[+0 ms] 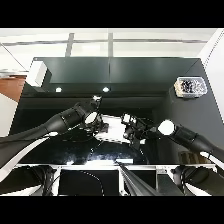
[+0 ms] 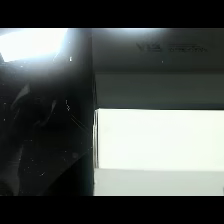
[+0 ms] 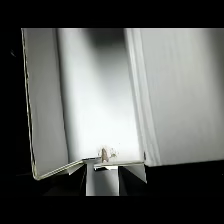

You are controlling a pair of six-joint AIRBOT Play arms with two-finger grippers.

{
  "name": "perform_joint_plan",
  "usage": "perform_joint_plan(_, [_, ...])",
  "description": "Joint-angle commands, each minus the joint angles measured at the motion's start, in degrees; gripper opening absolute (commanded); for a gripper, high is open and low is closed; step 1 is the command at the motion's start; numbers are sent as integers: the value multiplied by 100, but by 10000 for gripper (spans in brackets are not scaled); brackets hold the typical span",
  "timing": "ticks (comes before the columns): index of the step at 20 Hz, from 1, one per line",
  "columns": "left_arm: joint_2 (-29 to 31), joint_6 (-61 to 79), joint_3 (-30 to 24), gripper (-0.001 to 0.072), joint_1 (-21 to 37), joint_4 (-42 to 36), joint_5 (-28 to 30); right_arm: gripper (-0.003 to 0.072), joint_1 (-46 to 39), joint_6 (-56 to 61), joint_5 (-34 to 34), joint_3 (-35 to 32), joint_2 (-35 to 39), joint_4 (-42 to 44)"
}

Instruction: Fold the box and place the chain.

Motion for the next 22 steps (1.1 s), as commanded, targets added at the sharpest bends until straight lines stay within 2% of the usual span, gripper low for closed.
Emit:
perform_joint_plan(1, [-4, 2, 2, 35, 0, 0, 4, 230, 28, 2, -109, 2, -151, 557])
perform_joint_plan(3, [-7, 2, 2, 35, 0, 0, 4, 230, 81, 0, -221, 2, -247, 793])
perform_joint_plan(6, [-7, 2, 2, 35, 0, 0, 7, 230, 289, 0, -739, 2, -284, 1027])
perform_joint_plan(15, [-7, 0, 2, 34, 0, -2, 26, 233, 306, 2, -750, 2, -286, 1019])
perform_joint_plan(17, [-7, 0, 2, 35, 0, -2, 26, 413, 306, 2, -737, 2, -286, 1019])
perform_joint_plan(18, [-7, 0, 2, 35, 0, -2, 26, 404, 306, 2, -734, 2, -286, 1005])
perform_joint_plan(19, [-7, 0, 2, 34, 0, -2, 26, 255, 306, 0, -732, 2, -286, 970])
perform_joint_plan(21, [-7, 0, 2, 34, 0, -2, 26, 252, 306, 2, -734, 2, -286, 953])
perform_joint_plan(22, [-7, 0, 2, 35, 0, -2, 28, 206, 302, 2, -719, 4, -278, 951])
